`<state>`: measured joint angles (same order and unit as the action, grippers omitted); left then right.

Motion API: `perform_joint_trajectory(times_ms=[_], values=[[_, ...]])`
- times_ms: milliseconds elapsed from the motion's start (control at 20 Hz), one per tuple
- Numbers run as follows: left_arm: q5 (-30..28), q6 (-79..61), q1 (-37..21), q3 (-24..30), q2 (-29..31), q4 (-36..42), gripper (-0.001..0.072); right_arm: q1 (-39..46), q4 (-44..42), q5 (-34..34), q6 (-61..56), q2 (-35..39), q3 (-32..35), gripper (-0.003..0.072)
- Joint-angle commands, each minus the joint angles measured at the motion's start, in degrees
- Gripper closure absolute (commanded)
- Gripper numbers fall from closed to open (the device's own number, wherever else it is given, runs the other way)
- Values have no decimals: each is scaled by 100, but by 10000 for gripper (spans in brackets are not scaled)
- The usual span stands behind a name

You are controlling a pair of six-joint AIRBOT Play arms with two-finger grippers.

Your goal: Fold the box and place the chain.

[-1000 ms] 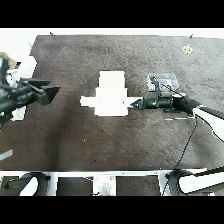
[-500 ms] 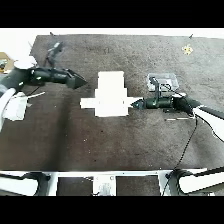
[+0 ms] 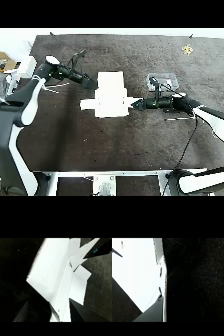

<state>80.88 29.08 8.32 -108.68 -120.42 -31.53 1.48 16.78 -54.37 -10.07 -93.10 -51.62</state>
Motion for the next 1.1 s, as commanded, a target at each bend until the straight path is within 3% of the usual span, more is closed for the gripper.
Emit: perform_joint_trajectory(times_ms=[0,300,350,450,550,700,750,900,950,1000,1050], values=[[409,87,256,-466,-546,129,166,2,13,83,2,-2,-4,686],[378,92,378,-463,-660,221,169,2,7,131,2,-2,-4,687],[372,90,378,-463,-660,262,221,2,2,131,2,-2,-4,686],[374,90,378,-463,-660,278,242,2,-4,131,2,0,-4,686],[380,94,378,-463,-660,284,348,2,-7,131,2,0,-4,686],[470,111,378,-463,-660,282,388,2,-9,131,0,0,-4,686],[490,101,378,-463,-660,280,595,2,-9,131,2,0,-4,686],[490,87,378,-463,-660,280,597,2,-9,131,2,0,-7,686],[511,87,378,-463,-660,280,614,2,-9,133,2,0,-4,686],[549,61,378,-463,-660,278,699,2,-11,155,0,0,-7,686],[590,17,378,-463,-660,273,700,2,-15,197,0,0,-4,685]])
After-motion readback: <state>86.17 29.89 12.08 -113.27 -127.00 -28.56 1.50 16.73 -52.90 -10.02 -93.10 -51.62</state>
